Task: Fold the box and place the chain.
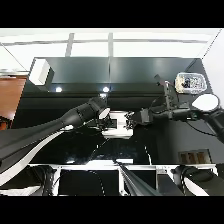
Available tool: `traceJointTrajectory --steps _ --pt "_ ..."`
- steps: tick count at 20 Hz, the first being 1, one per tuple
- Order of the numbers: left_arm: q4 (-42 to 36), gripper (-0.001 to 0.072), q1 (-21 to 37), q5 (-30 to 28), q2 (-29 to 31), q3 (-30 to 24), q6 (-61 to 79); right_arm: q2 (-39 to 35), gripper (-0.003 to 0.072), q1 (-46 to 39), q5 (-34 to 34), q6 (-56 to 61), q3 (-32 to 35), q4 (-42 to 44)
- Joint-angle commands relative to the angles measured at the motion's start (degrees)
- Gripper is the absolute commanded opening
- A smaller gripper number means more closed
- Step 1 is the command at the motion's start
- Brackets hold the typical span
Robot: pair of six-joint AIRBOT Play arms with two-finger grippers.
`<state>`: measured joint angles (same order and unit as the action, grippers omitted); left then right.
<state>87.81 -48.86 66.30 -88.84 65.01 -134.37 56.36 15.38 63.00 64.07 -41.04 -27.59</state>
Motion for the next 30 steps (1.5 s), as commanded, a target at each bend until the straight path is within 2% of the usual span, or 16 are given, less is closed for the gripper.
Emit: traceJointTrajectory --steps 1,5,6,7,11,12,13,15,17,20,24,27,28,29,30 --pt "0.0 0.0030 0.0 0.0 0.0 0.0 0.0 2.9 0.0013 3.5 -6.4 0.0 0.9 -0.6" --pt "0.0 0.0030 0.0 0.0 0.0 0.0 0.0 6.4 0.0016 5.5 -7.3 0.3 0.9 -2.8" --pt "0.0 0.0030 0.0 0.0 0.0 0.0 0.0 6.4 0.0080 5.6 -7.5 1.0 0.9 -4.4" --pt "0.0 0.0030 0.0 0.0 0.0 0.0 0.0 6.4 0.0210 5.2 -7.3 2.0 0.9 -5.5" --pt "0.0 0.0030 0.0 0.0 0.0 0.0 0.0 4.8 0.0217 -1.7 0.3 1.9 0.3 -6.8" --pt "0.0 0.0030 0.0 0.0 0.0 0.0 0.0 3.7 0.0357 -4.2 2.9 1.8 0.3 -6.8" --pt "0.0 0.0030 0.0 0.0 0.0 0.0 0.0 2.4 0.0466 -6.3 5.7 0.5 0.3 -6.8" --pt "0.0 0.0030 0.0 0.0 0.0 0.0 0.0 1.7 0.0461 -7.9 8.9 0.1 0.3 -6.5" --pt "0.0 0.0030 0.0 0.0 0.0 0.0 0.0 1.7 0.0380 -6.9 8.8 -0.5 0.3 -6.5" --pt "0.0 0.0030 0.0 0.0 0.0 0.0 0.0 1.7 0.0380 -6.8 8.1 -1.0 0.3 -7.0" --pt "0.0 0.0030 0.0 0.0 0.0 0.0 0.0 1.7 0.0382 -7.1 6.5 0.7 0.7 -14.9" --pt "0.0 0.0030 0.0 0.0 0.0 0.0 0.0 1.7 0.0384 -5.7 0.3 1.4 3.9 -22.5" --pt "0.0 0.0030 0.0 0.0 0.0 0.0 0.0 1.7 0.0427 -4.5 -1.4 -3.4 5.0 -24.9" --pt "0.0 0.0030 0.0 0.0 0.0 0.0 0.0 1.7 0.0592 -3.0 -2.1 -9.3 5.8 -26.7" --pt "0.0 0.0030 0.0 0.0 0.0 0.0 0.0 1.7 0.0634 -1.2 -3.0 -15.0 6.5 -28.3"
